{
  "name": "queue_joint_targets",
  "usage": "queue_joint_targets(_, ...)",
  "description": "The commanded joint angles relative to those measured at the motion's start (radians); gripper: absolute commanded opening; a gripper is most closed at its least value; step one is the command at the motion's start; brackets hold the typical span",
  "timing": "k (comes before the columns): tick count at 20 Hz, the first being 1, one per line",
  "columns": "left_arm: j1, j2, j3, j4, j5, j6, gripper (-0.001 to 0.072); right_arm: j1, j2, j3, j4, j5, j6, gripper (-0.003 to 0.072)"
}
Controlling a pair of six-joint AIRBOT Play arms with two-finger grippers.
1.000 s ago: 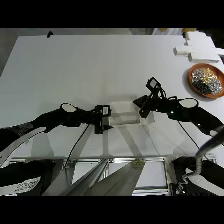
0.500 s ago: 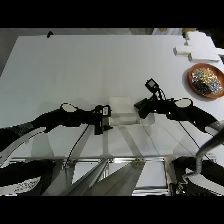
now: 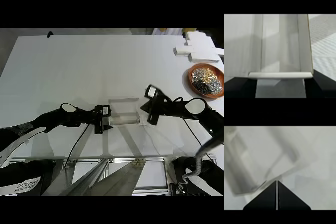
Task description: Fold the box and place the chain.
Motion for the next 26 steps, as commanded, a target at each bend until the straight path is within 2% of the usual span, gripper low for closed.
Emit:
queue_joint_targets(1,0.0,0.001,0.0,0.001,-0.003,0.0,0.0088,0.01,-0.008,0.003,-0.241,0.139,-0.235,0.0017)
queue_joint_targets(2,0.0,0.001,0.0,0.001,-0.002,0.0,0.0088,0.01,-0.025,0.003,-0.241,0.132,-0.237,0.0024)
queue_joint_targets(3,0.0,0.001,0.0,0.001,-0.005,0.0,0.0088,0.011,-0.045,0.002,-0.233,0.115,-0.238,0.0094)
queue_joint_targets(4,0.0,0.001,0.0,0.001,-0.005,0.0,0.0088,0.017,-0.064,0.002,-0.219,0.098,-0.238,0.0113)
queue_joint_targets(11,0.0,0.001,0.0,0.001,-0.005,0.0,0.0088,0.03,-0.13,0.002,-0.012,0.092,-0.383,0.011)
queue_joint_targets(16,0.0,0.001,0.0,0.001,-0.005,0.0,0.0088,0.03,-0.133,0.002,0.075,0.088,-0.421,0.0099)
queue_joint_targets(21,0.0,0.001,0.0,0.001,-0.005,0.0,0.0088,0.03,-0.188,0.002,0.146,0.087,-0.429,0.0101)
queue_joint_targets(23,0.0,0.001,0.0,0.001,-0.005,0.0,0.0088,0.031,-0.214,0.002,0.237,0.085,-0.453,0.0142)
queue_joint_targets(26,0.0,0.001,0.0,0.001,-0.005,0.0,0.0088,0.03,-0.234,0.002,0.316,0.083,-0.469,0.0319)
